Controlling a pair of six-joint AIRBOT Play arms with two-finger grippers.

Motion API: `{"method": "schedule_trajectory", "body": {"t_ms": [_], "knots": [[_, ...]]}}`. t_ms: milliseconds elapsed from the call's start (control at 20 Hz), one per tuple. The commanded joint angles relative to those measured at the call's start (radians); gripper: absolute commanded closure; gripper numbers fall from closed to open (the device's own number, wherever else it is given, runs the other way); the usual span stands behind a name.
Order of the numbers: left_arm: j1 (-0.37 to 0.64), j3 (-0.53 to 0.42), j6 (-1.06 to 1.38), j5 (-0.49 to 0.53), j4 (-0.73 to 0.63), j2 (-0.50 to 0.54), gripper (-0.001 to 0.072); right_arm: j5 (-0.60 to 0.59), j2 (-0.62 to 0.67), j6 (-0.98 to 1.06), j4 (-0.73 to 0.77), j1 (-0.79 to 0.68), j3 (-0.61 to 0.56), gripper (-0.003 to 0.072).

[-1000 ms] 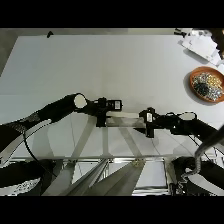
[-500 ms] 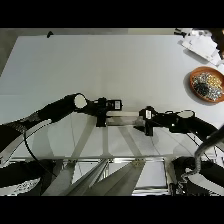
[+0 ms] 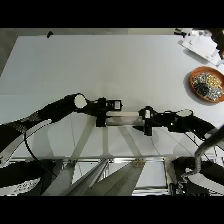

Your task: Fold the box and place the chain.

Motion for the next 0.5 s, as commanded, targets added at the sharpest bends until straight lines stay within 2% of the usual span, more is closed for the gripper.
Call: {"method": "schedule_trajectory", "body": {"t_ms": [0,100,250,450], "knots": [[0.0,0.001,0.001,0.0,-0.001,0.001,0.0697,0.019,-0.004,0.009,-0.041,0.0,0.001,0.0159],[0.0,0.001,0.001,0.0,-0.001,0.001,0.0697,0.018,-0.004,0.011,-0.041,0.0,0.002,0.0153],[0.0,0.001,0.001,0.0,-0.001,0.001,0.0697,0.018,-0.004,0.01,-0.041,0.0,0.003,0.0077],[0.0,0.001,0.001,-0.001,-0.001,0.001,0.0697,0.02,-0.004,0.016,-0.04,0.0,0.027,0.0053]]}}
